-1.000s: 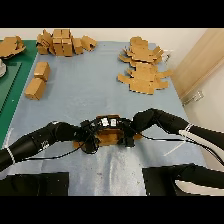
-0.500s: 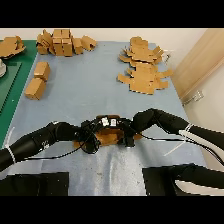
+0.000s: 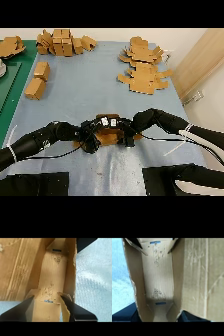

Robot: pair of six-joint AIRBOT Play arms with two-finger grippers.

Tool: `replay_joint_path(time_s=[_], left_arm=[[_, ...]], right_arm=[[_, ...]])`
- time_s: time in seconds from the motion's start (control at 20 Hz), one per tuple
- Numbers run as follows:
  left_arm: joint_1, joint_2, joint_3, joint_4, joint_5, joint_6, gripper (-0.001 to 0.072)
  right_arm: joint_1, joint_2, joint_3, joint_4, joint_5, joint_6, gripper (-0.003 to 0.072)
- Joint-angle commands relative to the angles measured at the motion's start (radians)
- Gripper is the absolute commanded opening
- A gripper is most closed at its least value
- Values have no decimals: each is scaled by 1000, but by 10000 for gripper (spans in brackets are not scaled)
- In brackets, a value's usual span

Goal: Fold the box.

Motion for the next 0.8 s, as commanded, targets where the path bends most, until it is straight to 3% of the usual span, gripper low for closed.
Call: replay_joint_path(time_s=[0.0, 0.05, 0.25, 0.45, 0.55, 0.65, 0.75], left_arm=[[3, 18, 2, 7, 0, 0, 212], [3, 38, 3, 26, -3, 0, 14], [34, 157, 3, 247, -50, -326, 11], [103, 352, 2, 526, -312, -783, 10], [152, 437, -2, 654, -432, -1164, 11], [217, 484, -27, 668, -547, -1456, 11], [255, 492, -74, 572, -569, -1496, 10]], right_arm=[[0, -1, 0, 0, -2, -1, 443], [0, -1, 0, 0, -2, -1, 443], [0, -1, 0, 0, -10, -1, 443], [0, -1, 0, 0, -23, -1, 443], [0, -1, 0, 0, -26, 0, 443], [0, -1, 0, 0, -33, -1, 443], [0, 0, 0, 0, -33, -1, 443]])
